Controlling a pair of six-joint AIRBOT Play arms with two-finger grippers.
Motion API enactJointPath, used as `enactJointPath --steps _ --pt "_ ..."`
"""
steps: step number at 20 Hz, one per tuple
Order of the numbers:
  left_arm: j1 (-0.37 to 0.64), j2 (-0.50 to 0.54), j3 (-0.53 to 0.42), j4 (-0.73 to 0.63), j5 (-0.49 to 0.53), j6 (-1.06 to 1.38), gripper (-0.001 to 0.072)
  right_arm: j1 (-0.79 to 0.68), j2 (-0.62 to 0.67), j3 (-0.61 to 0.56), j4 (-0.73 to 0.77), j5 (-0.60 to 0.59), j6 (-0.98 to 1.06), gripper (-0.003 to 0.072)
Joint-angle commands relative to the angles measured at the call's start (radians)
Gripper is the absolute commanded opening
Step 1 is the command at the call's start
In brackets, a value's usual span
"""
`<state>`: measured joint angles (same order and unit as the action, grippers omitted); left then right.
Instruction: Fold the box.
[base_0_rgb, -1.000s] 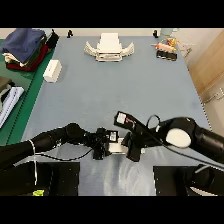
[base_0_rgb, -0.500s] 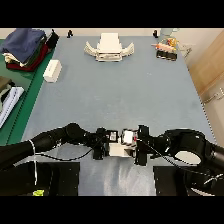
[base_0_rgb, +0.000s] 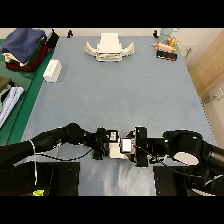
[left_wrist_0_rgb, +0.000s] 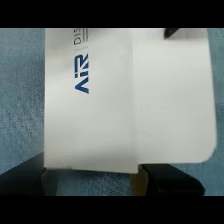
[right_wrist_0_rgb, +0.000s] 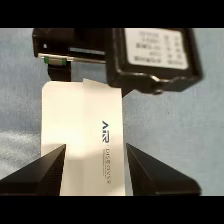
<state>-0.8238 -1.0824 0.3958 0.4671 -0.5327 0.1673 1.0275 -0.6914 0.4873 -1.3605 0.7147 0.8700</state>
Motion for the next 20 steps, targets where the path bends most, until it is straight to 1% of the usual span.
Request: enactJointPath --steps 1,4,10,16,20 --pt "0.001 0.0 0.0 0.0 0.0 0.0 0.042 0.003 -0.054 0.0 -0.008 -0.001 -0.015 0.0587" --pt "0.001 0.0 0.0 0.0 0.0 0.0 0.0421 0.003 -0.102 0.0 -0.046 -0.017 -0.015 0.0585" --pt "0.001 0.0 0.0 0.0 0.0 0.0 0.0421 0.003 -0.114 0.0 -0.077 -0.018 -0.014 0.0583" --pt "0.001 0.0 0.0 0.0 0.0 0.0 0.0421 0.003 -0.087 0.002 -0.097 -0.048 -0.014 0.0581" --pt "0.001 0.0 0.0 0.0 0.0 0.0 0.042 0.003 -0.026 0.003 -0.118 -0.071 -0.014 0.0581"
